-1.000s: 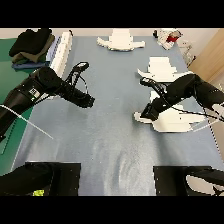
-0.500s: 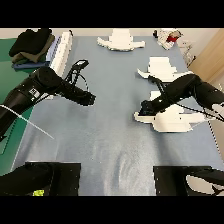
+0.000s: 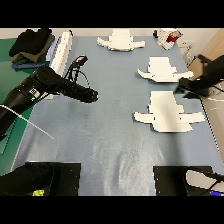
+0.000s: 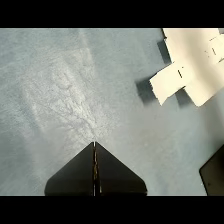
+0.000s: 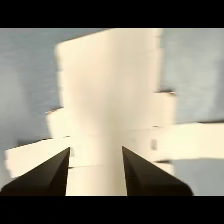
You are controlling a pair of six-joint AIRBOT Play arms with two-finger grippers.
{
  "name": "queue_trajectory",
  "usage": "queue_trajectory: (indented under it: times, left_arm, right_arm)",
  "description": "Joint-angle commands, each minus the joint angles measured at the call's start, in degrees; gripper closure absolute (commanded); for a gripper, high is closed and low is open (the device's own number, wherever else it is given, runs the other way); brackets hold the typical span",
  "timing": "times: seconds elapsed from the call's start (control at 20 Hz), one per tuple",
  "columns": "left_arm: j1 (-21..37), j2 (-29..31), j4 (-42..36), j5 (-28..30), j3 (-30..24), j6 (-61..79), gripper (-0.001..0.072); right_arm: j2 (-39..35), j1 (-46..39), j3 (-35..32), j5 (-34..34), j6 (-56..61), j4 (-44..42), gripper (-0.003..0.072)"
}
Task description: Fold the box.
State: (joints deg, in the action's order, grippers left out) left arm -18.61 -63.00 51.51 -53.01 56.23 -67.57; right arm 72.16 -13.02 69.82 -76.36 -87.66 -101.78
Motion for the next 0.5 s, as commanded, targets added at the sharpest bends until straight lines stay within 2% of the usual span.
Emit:
queue_trajectory:
  times: [0.0,0.2,0.45]
  left_arm:
    - [0.0,0.0,-0.5,0.4,0.1,0.0,0.0697]
    - [0.0,0.0,-0.6,0.3,0.1,0.0,0.0697]
    - [0.0,0.0,-0.6,-1.1,0.1,0.0,0.0697]
  right_arm:
    - [3.0,-15.5,2.7,-7.4,-2.1,10.6,0.0248]
    - [11.0,-29.4,2.7,-9.0,-13.7,-4.1,0.0248]
    - [20.3,-36.3,2.8,-12.1,-24.2,-12.5,0.0248]
